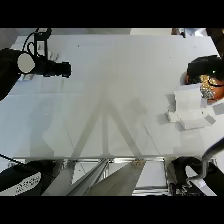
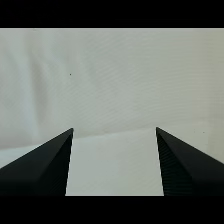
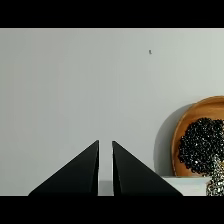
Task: Fold the box and place the chain.
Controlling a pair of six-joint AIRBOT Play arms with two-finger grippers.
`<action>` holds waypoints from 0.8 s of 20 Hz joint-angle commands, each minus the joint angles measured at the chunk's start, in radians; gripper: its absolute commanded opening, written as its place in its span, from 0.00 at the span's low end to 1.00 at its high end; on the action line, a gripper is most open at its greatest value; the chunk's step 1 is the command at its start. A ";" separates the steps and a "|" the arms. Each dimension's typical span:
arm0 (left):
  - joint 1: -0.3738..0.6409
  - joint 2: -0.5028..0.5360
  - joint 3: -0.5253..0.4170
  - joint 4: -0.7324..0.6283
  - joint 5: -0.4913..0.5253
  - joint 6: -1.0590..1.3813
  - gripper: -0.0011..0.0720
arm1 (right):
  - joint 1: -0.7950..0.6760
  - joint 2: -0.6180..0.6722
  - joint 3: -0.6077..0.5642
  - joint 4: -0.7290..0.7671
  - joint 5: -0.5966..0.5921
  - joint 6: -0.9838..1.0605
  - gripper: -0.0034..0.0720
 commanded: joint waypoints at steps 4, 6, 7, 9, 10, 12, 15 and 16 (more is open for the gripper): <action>0.001 0.000 0.000 0.000 0.000 0.000 0.81 | 0.000 0.001 0.002 0.017 -0.053 0.020 0.15; 0.001 0.000 0.000 0.000 0.000 0.000 0.81 | 0.000 0.001 0.007 -0.040 -0.048 0.065 0.20; 0.001 0.000 0.000 0.000 0.000 0.000 0.81 | -0.001 0.001 0.011 -0.082 -0.042 0.104 0.20; 0.001 0.001 0.000 0.000 0.000 0.000 0.81 | -0.045 0.001 0.019 -0.142 -0.011 0.222 0.37; 0.001 0.001 0.000 0.000 0.000 0.000 0.81 | -0.091 0.000 0.023 -0.139 0.015 0.246 0.41; 0.001 0.001 0.000 0.000 0.000 0.000 0.81 | -0.195 -0.001 0.024 -0.126 0.068 0.249 0.44; 0.001 0.001 0.000 0.000 0.000 0.000 0.81 | -0.359 -0.004 0.024 -0.029 0.155 0.202 0.44; 0.001 0.001 0.000 0.000 0.000 0.000 0.81 | -0.404 -0.011 0.024 -0.006 0.186 0.166 0.44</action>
